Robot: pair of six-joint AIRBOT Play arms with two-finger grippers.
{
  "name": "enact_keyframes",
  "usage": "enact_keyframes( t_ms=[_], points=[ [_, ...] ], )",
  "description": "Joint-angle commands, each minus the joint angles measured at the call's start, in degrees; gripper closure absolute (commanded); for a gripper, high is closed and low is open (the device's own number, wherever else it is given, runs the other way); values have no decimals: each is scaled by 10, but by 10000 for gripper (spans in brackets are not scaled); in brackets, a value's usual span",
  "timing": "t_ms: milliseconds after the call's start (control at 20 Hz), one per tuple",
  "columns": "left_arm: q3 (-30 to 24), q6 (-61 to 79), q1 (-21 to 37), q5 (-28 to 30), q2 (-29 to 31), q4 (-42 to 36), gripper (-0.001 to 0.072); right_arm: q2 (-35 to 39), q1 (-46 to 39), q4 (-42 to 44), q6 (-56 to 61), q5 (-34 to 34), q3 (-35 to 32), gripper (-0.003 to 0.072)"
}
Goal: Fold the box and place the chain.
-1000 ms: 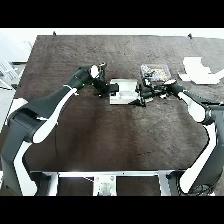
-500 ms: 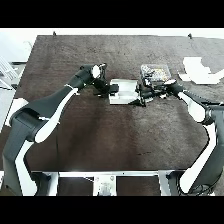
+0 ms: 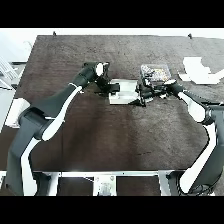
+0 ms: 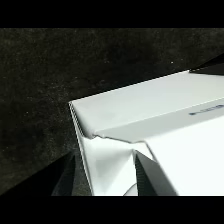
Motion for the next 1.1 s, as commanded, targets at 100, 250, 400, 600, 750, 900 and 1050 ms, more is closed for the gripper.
enact_keyframes(
  t_ms=[100,250,400,600,750,900,1050],
  points=[
    [10,-9,-6,-10,-10,16,286,0,0,0,0,0,0,189],
    [10,-8,-9,-7,-10,28,287,0,0,0,0,0,0,189],
    [10,-8,-13,-5,-10,34,286,0,0,0,0,0,0,190],
    [10,-9,-16,-12,-10,39,287,0,0,0,0,0,0,189],
    [37,-8,-17,-46,-29,49,286,0,0,0,0,0,0,189],
    [45,-9,-23,-59,-33,74,286,0,0,0,0,0,0,190],
    [45,-13,-23,-54,-33,78,286,0,0,0,0,0,0,189]
  ],
)
